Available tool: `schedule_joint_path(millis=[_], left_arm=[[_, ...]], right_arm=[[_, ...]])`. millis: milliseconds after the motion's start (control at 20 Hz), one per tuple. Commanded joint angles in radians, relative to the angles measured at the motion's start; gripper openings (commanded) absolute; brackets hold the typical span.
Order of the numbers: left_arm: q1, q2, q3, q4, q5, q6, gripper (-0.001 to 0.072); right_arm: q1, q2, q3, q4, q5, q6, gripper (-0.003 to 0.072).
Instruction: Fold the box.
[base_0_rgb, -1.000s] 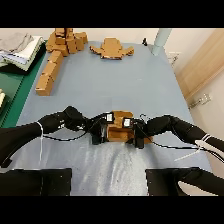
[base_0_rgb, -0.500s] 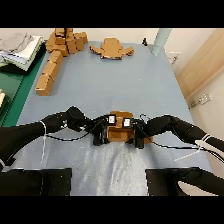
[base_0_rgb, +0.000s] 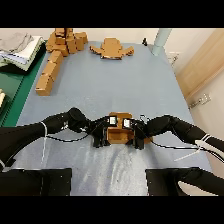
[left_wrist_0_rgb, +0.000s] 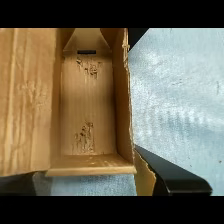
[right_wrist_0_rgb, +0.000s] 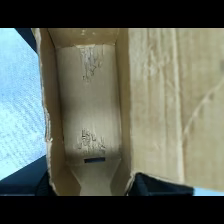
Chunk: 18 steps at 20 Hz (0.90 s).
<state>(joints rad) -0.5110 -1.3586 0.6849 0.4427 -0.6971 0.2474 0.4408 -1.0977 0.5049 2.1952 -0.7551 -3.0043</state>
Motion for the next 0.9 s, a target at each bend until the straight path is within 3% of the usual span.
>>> schedule_joint_path(millis=[0, 850], left_arm=[[-0.001, -0.001, -0.001, 0.002, 0.002, -0.005, 0.0597], [0.001, 0.000, 0.000, 0.002, 0.036, -0.005, 0.0599]], right_arm=[[-0.001, 0.000, 0.000, 0.000, 0.005, 0.000, 0.0484], [-0.001, 0.000, 0.000, 0.000, 0.005, 0.000, 0.0485]])
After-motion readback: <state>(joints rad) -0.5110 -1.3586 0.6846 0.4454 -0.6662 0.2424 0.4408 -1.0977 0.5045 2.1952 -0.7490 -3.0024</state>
